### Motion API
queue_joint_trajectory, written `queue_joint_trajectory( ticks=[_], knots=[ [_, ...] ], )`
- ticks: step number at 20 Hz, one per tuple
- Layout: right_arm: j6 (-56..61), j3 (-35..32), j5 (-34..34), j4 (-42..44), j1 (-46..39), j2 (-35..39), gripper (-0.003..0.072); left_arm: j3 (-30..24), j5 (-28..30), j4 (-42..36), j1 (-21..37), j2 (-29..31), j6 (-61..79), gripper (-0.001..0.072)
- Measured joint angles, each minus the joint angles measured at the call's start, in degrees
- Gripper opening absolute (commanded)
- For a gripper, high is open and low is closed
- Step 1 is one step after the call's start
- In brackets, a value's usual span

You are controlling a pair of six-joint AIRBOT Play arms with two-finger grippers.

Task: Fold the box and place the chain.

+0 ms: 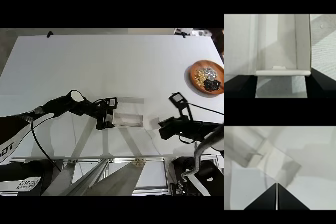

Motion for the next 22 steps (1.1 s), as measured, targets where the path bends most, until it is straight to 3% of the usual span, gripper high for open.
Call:
queue_joint_trajectory(
  ticks=[3, 8, 14, 22],
  knots=[
    [2.9, 0.0, 2.4, 1.5, -10.2, -2.3, 0.0007, 0.0, 0.0, 0.0, 0.0, 0.0, 0.0, 0.0492],
    [-1.1, 0.0, 3.9, 7.5, -21.4, -13.8, 0.0007, 0.0, 0.0, 0.0, 0.0, 0.0, 0.0, 0.0492],
    [-8.3, 0.0, 0.9, 15.1, -21.7, -25.2, 0.0007, 0.0, 0.0, 0.0, 0.0, 0.0, 0.0, 0.0492],
    [-10.3, 0.0, -3.5, 17.2, -18.2, -30.0, 0.0007, 0.0, 0.0, 0.0, 0.0, 0.0, 0.0, 0.0492]
  ],
)
